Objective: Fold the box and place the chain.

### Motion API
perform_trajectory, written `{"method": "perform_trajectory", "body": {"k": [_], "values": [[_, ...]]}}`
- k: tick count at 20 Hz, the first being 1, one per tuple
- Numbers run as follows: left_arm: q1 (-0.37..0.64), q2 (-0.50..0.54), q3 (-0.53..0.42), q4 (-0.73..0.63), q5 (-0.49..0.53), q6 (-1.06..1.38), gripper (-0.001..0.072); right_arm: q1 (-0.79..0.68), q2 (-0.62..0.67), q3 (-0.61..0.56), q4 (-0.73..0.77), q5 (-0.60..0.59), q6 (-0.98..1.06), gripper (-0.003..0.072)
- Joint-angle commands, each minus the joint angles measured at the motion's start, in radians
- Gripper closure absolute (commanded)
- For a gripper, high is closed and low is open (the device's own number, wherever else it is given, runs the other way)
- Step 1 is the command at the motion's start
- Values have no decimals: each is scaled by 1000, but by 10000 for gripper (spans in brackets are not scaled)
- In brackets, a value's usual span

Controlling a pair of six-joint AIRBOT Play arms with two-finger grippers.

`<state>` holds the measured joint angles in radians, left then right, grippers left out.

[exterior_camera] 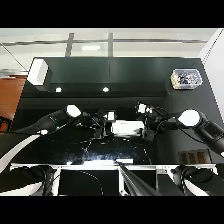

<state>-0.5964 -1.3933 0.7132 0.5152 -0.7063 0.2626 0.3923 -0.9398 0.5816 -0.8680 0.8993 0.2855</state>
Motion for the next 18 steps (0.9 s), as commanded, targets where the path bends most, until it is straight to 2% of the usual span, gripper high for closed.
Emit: {"method": "perform_trajectory", "body": {"k": [1, 18], "values": [[0, 0, -1, 0, 0, 1, 290, 3, 0, 1, -4, -10, 10, 382], [0, 0, -1, 0, 0, 1, 290, 3, -16, -3, -4, 10, 14, 375]]}}
